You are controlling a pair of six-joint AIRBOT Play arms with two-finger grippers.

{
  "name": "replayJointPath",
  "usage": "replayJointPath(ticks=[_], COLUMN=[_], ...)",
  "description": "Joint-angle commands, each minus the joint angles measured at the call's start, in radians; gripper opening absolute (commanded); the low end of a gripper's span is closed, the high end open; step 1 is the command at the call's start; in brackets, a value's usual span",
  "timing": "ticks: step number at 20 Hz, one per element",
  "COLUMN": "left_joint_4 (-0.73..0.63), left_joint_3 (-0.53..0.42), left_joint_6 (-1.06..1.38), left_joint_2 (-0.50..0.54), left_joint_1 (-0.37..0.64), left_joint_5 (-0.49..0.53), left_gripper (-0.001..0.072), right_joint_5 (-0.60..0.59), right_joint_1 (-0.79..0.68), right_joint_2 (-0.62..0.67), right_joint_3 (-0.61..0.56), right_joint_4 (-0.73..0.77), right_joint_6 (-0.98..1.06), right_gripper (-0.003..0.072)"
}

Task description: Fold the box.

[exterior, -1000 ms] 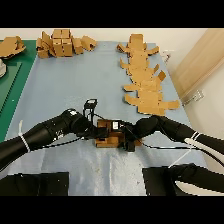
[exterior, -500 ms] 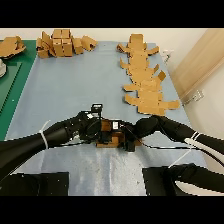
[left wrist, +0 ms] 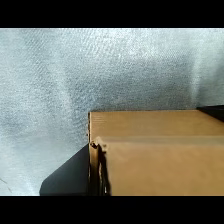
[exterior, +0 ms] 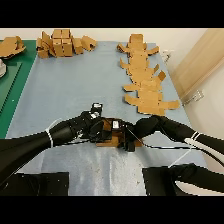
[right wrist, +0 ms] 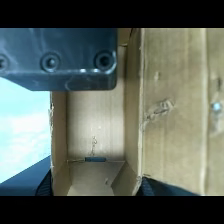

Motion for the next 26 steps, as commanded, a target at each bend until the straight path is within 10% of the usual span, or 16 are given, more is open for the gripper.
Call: replayJointPath(ticks=[1, 5, 7, 8, 26], left_joint_4=[-0.014, -0.037, -0.041, -0.045, 0.088], left_joint_3=[0.002, 0.002, 0.002, 0.003, 0.003], left_joint_6=[0.006, 0.006, 0.005, 0.004, 0.009], left_joint_2=[-0.002, -0.001, -0.001, -0.001, 0.180], left_joint_1=[-0.001, -0.001, -0.001, 0.000, 0.001], left_joint_5=[0.087, 0.089, 0.086, 0.079, -0.181], left_gripper=[0.0011, 0.0015, 0.0495, 0.0531, 0.0530], right_joint_5=[0.000, 0.000, 0.000, 0.000, 0.000], right_joint_1=[0.001, 0.001, 0.001, 0.001, 0.001], right_joint_2=[0.000, 0.000, 0.000, 0.000, 0.000], right_joint_3=[0.000, 0.000, 0.000, 0.000, 0.000], right_joint_4=[-0.002, -0.002, -0.002, -0.002, -0.002], right_joint_6=[-0.003, -0.003, -0.003, -0.003, -0.003], right_gripper=[0.0297, 0.0297, 0.0297, 0.0297, 0.0297])
